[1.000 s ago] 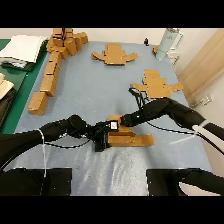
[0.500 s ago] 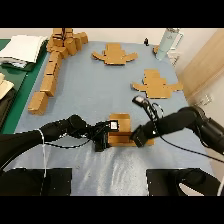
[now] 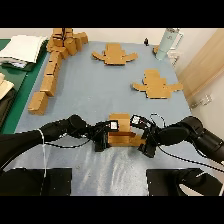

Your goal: Fold the box.

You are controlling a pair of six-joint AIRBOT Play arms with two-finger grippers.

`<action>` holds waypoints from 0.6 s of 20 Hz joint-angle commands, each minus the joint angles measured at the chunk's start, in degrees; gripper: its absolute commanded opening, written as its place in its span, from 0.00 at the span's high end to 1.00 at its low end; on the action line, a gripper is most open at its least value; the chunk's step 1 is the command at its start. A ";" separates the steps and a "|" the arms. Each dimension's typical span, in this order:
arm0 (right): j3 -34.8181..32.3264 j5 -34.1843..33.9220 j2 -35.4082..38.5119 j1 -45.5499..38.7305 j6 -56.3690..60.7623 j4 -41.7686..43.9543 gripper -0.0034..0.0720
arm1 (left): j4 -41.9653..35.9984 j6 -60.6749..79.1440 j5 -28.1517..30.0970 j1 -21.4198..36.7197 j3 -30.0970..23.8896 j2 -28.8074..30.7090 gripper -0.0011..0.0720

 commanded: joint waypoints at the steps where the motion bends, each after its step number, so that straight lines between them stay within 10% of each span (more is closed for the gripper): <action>1: -0.37 5.53 -1.79 0.11 -4.76 -7.45 0.17 | 0.00 0.02 0.02 0.00 0.02 -0.04 0.33; 7: -1.27 14.25 -3.41 0.11 -14.58 1.36 0.19 | 0.00 0.02 0.02 0.00 0.02 -0.04 0.33; 12: -3.39 14.38 -3.45 1.16 -15.43 2.25 0.45 | 0.00 0.02 0.02 0.00 0.02 -0.04 0.33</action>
